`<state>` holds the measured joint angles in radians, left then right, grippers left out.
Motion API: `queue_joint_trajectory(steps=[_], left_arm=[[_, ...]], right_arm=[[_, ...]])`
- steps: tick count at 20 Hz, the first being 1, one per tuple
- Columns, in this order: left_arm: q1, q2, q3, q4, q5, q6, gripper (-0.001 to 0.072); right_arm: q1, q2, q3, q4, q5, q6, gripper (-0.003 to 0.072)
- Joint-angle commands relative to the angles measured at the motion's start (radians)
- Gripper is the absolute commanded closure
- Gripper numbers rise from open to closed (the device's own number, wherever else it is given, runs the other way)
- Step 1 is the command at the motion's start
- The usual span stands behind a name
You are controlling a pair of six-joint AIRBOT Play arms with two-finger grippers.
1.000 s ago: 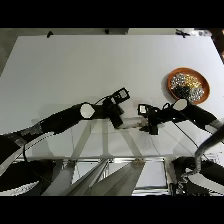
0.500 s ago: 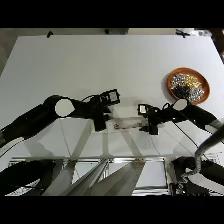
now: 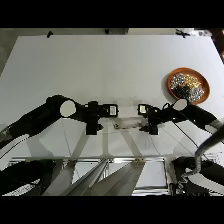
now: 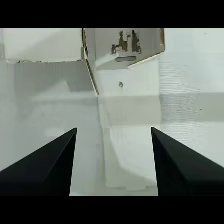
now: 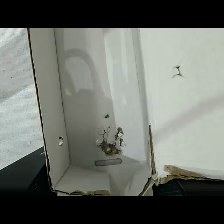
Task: Fold the box and place the chain.
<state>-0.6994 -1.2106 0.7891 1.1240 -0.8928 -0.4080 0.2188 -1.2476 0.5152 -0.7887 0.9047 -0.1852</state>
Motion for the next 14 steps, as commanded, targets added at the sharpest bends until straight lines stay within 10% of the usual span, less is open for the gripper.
queue_joint_trajectory(steps=[1, 14], left_arm=[[-0.002, -0.07, -0.002, -0.041, 0.101, 0.106, 0.0195], [-0.038, -0.147, -0.002, -0.131, 0.073, 0.206, 0.0328]], right_arm=[[0.0, 0.001, 0.0, 0.0, 0.0, 0.0, 0.0229], [0.0, 0.001, 0.0, 0.0, 0.0, 0.0, 0.0229]])
